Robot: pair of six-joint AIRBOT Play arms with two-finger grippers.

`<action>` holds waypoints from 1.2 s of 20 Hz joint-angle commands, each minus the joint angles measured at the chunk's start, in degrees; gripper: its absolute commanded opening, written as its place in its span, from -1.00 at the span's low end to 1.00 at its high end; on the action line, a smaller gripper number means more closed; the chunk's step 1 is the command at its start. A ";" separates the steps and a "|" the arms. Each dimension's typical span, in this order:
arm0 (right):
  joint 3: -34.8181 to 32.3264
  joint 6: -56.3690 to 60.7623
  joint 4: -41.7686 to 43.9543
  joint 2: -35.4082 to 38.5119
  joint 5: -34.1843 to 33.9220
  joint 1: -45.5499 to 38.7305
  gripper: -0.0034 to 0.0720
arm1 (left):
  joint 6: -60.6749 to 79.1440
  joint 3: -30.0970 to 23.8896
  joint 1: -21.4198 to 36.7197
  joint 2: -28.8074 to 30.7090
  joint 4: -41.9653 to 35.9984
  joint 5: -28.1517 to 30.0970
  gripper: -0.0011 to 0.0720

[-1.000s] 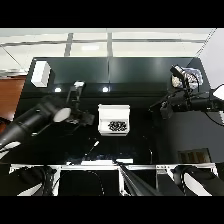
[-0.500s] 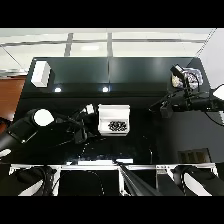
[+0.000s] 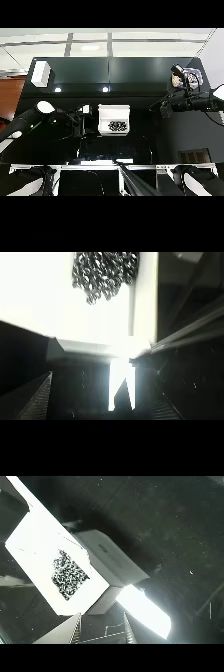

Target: Fold the box and place the chain.

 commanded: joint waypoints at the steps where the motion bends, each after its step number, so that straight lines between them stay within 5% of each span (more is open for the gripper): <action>1: 0.07 0.24 0.15 0.04 0.13 0.00 -0.07 | 5.03 1.38 0.57 -5.51 -4.11 -0.63 1.00; 24: 0.07 0.24 0.13 0.04 -0.13 0.00 -0.07 | 5.79 2.14 -3.13 -7.50 -4.94 -0.79 1.00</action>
